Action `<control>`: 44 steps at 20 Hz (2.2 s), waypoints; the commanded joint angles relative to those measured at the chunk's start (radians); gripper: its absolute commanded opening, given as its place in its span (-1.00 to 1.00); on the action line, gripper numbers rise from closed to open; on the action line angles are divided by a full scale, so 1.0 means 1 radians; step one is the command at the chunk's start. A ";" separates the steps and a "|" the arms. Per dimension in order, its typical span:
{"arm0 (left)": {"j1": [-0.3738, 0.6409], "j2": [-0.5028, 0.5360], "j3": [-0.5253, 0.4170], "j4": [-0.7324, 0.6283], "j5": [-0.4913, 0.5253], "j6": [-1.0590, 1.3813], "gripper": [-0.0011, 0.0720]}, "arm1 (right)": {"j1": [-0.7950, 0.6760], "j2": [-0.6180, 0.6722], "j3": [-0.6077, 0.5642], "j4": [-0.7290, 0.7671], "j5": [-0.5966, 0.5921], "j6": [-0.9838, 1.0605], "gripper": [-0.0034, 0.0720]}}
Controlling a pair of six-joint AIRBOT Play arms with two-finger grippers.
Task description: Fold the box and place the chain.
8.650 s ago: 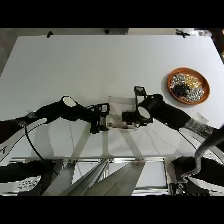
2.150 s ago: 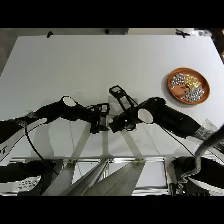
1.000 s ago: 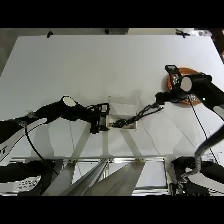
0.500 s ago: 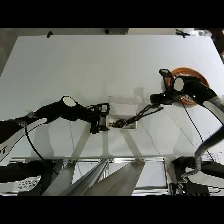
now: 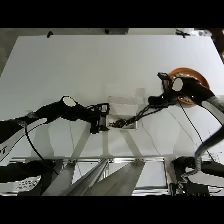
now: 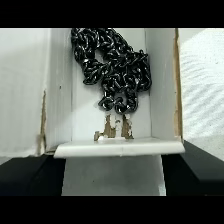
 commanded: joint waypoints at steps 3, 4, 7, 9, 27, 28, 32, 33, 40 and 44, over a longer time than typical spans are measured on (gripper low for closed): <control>0.000 0.001 0.000 0.000 0.000 0.000 -0.42 | 0.002 -0.003 -0.002 0.035 0.032 -0.032 -0.84; 0.000 0.001 0.000 0.000 0.000 0.000 -0.42 | 0.002 0.007 -0.002 0.035 0.036 -0.035 -0.84; 0.000 0.001 0.000 0.000 0.000 0.000 -0.42 | 0.002 0.081 -0.002 0.037 0.068 -0.068 -0.84; 0.000 0.001 0.000 0.000 0.000 0.000 -0.42 | 0.002 0.161 -0.002 0.038 0.113 -0.100 -0.84; 0.000 0.001 0.000 0.000 0.000 0.000 -0.42 | 0.581 0.526 -0.002 0.124 -0.201 0.025 -0.89; 0.000 0.001 0.000 0.000 0.000 0.000 -0.42 | 0.591 0.493 -0.002 0.149 -0.223 0.025 -0.89; 0.000 0.001 0.000 0.000 0.000 0.000 -0.42 | 0.596 0.331 -0.002 0.205 -0.238 0.025 -0.89; 0.000 0.001 0.000 0.000 0.000 0.000 -0.42 | 0.596 0.286 -0.002 0.205 -0.238 0.024 -0.89; 0.000 0.001 0.000 0.000 0.000 0.000 -0.42 | 0.598 0.079 -0.002 0.244 -0.208 0.021 -0.89; 0.000 0.001 0.000 0.000 0.000 0.000 -0.42 | 0.592 0.090 -0.002 0.250 -0.169 0.013 -0.87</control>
